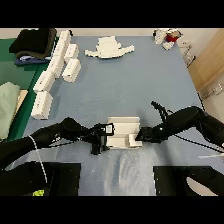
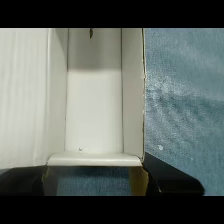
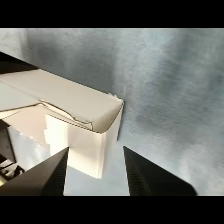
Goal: Fold the box.
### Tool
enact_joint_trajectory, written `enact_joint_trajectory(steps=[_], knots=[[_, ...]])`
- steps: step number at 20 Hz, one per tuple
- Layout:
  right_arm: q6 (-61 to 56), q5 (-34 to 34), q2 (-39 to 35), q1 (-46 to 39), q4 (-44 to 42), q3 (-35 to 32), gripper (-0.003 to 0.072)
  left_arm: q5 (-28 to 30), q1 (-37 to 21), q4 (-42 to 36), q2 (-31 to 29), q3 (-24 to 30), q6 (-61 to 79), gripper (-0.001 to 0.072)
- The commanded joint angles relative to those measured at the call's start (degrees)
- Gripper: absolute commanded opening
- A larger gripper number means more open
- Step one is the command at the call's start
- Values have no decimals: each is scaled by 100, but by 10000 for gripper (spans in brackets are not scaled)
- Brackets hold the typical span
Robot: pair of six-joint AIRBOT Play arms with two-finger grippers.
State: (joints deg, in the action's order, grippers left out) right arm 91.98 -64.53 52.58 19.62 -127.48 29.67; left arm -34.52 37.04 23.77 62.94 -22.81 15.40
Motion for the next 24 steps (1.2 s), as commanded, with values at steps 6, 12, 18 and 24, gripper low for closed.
enact_joint_trajectory(steps=[6,12,18,24], knots=[[-2918,409,306,1934,2422,791,507,2,2,4,-4,-4,0,470],[-4188,-83,1384,2809,3062,1585,438,0,2,2,-4,-4,0,471],[-4760,-461,1934,2975,3451,1906,438,2,2,2,-4,-4,0,471],[-4817,-654,1939,2981,3558,1912,4,2,2,2,-4,-4,0,471]])
